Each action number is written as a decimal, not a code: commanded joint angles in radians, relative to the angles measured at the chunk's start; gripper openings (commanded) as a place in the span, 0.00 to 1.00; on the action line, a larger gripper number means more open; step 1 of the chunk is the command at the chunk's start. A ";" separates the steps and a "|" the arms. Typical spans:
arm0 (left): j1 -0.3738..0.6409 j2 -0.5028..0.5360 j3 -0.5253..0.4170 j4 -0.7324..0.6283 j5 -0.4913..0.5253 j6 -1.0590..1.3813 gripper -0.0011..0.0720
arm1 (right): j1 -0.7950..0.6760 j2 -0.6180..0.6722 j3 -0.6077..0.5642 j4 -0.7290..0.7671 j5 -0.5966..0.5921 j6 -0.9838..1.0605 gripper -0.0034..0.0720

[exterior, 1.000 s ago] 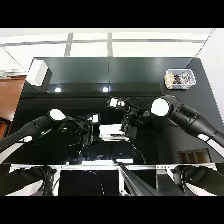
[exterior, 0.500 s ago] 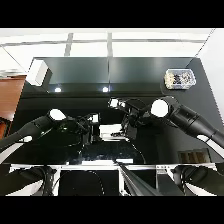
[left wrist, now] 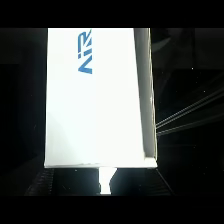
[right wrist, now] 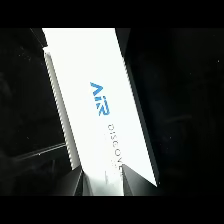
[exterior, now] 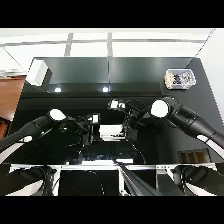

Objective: Fold the box and place the chain.

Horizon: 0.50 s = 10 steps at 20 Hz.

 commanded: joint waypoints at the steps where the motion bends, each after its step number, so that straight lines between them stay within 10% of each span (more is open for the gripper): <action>1: 0.000 0.000 0.000 0.000 0.000 -0.001 0.40 | 0.000 -0.001 0.000 -0.001 0.012 0.000 0.41; 10: 0.000 0.000 0.000 0.000 0.000 -0.001 0.40 | 0.001 -0.001 0.000 -0.002 0.040 0.000 0.49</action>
